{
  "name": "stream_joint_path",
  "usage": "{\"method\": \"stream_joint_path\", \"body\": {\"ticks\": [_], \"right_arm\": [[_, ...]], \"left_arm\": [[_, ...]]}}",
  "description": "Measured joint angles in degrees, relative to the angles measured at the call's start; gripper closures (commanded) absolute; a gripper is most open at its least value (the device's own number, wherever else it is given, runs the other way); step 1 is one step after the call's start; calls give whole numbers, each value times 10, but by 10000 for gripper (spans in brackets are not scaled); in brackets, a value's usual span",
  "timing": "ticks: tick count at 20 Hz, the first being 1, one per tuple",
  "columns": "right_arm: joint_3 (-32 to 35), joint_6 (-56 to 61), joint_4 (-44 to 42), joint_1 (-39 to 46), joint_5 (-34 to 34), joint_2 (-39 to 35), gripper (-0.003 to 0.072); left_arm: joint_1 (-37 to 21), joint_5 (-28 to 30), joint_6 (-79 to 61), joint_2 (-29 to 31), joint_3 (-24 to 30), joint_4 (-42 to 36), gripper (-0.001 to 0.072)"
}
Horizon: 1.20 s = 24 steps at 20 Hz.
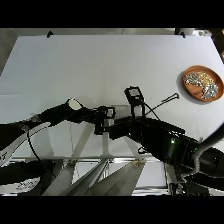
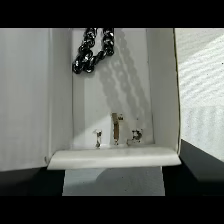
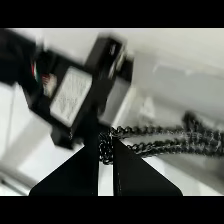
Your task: Fold the box and place the chain.
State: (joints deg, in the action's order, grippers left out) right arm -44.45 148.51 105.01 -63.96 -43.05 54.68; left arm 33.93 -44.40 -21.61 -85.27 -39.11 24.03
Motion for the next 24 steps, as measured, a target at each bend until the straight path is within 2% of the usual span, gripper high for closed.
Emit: {"method": "stream_joint_path", "body": {"ticks": [6,12,13,15,16,21,24], "right_arm": [[19,12,4,0,-34,7,672],[43,42,34,0,-33,19,669],[48,44,37,1,-26,24,654],[54,47,40,6,-10,32,482],[57,48,41,11,-2,35,420],[61,45,42,41,9,36,418],[62,21,41,57,-9,5,418]], "left_arm": [[0,0,0,0,0,0,372],[0,0,0,0,0,0,372],[0,0,0,0,0,0,372],[0,0,0,0,0,0,372],[0,0,0,0,0,0,372],[0,0,0,0,0,0,372],[0,0,0,0,0,0,372]]}}
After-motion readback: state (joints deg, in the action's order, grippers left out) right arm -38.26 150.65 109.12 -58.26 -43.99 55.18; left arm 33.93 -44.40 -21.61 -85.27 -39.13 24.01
